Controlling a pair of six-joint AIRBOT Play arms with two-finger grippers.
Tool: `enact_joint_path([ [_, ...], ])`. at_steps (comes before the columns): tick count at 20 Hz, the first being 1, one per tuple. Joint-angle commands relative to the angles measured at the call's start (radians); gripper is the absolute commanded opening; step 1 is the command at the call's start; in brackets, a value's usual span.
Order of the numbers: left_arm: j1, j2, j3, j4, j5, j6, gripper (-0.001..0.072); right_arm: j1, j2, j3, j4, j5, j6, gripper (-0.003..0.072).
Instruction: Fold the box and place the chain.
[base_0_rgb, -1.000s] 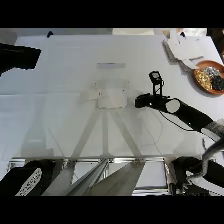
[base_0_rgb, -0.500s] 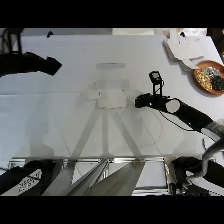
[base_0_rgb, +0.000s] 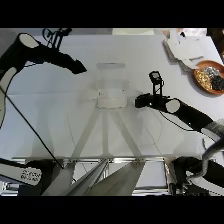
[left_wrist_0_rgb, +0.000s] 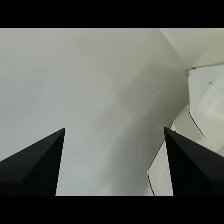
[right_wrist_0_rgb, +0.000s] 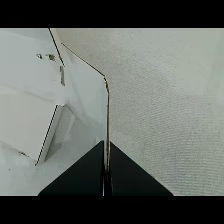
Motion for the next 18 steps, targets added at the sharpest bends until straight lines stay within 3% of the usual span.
enact_joint_path([
  [1, -0.023, -0.156, 0.129, -0.100, -0.135, 0.084, 0.0693, 0.001, 0.000, 0.000, 0.000, 0.000, 0.000, 0.0012],
  [11, -0.122, -0.204, 0.135, -0.159, -0.005, 0.153, 0.0693, 0.001, 0.000, 0.000, 0.000, 0.000, 0.000, 0.0012],
  [18, -0.068, -0.204, 0.135, 0.068, -0.001, 0.004, 0.0690, 0.001, 0.000, 0.000, 0.000, 0.000, 0.000, 0.0012],
])
